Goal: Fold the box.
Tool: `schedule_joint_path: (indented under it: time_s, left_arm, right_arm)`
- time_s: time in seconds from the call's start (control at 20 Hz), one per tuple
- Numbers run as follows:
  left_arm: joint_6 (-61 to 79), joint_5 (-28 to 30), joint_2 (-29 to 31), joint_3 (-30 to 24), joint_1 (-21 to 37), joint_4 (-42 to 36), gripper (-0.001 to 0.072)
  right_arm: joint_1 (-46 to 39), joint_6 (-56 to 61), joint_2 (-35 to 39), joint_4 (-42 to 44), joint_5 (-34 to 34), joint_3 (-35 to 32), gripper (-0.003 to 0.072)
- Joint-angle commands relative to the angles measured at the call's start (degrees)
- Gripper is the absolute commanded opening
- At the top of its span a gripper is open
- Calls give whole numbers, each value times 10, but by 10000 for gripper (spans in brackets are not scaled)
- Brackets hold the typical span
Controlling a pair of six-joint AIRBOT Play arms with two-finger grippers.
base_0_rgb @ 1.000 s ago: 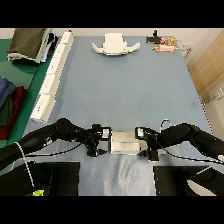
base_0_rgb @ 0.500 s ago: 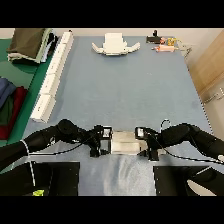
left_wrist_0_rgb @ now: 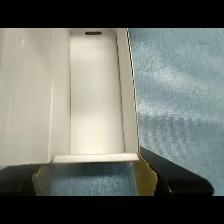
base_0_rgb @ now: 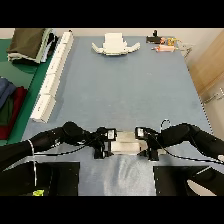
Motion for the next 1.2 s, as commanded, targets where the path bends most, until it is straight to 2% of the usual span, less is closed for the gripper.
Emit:
schedule_joint_path:
  time_s: [0.0,0.4,0.65,0.7,0.75,0.8,0.9,1.0,1.15]
  left_arm:
    - [-1,7,-3,1,-3,-4,697]
    - [-79,17,-26,24,-17,50,697]
    - [-92,14,-29,26,-17,57,696]
    - [-92,9,-29,26,-17,59,635]
    - [-92,1,-29,26,-17,64,466]
    - [-92,-9,-29,26,-17,70,453]
    - [-92,-13,-29,26,-17,72,455]
    - [-92,-14,-29,26,-17,71,603]
    - [-92,-13,-29,26,-17,71,609]
  right_arm:
    - [0,0,0,0,0,0,520]
    - [0,0,0,0,0,0,520]
    - [0,0,0,0,0,0,520]
    - [0,0,0,0,0,0,521]
    - [0,0,0,0,0,0,521]
    - [0,0,0,0,0,0,520]
    - [0,0,0,0,0,0,520]
    - [0,0,0,0,0,0,521]
    - [0,0,0,0,0,0,521]
